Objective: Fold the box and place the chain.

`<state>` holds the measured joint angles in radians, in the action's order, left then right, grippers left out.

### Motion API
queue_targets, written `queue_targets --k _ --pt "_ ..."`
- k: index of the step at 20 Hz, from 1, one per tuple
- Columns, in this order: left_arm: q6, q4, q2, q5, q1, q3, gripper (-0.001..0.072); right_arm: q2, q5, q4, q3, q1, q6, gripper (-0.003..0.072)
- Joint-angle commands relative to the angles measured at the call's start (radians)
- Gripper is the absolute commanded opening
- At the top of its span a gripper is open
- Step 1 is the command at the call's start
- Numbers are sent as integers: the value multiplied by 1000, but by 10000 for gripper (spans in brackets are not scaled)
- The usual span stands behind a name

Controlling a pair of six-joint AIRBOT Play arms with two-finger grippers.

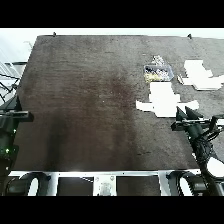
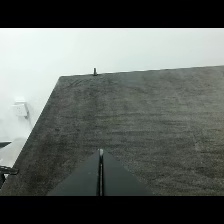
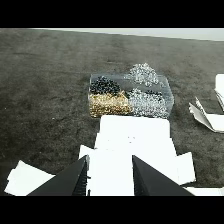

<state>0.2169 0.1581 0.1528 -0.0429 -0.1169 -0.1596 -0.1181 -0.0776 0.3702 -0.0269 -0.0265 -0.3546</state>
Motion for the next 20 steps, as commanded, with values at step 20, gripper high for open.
queue_targets --k 20 --pt "0 0 -1 1 -1 0 20 -1071 -846 156 -925 -705 -310 460"
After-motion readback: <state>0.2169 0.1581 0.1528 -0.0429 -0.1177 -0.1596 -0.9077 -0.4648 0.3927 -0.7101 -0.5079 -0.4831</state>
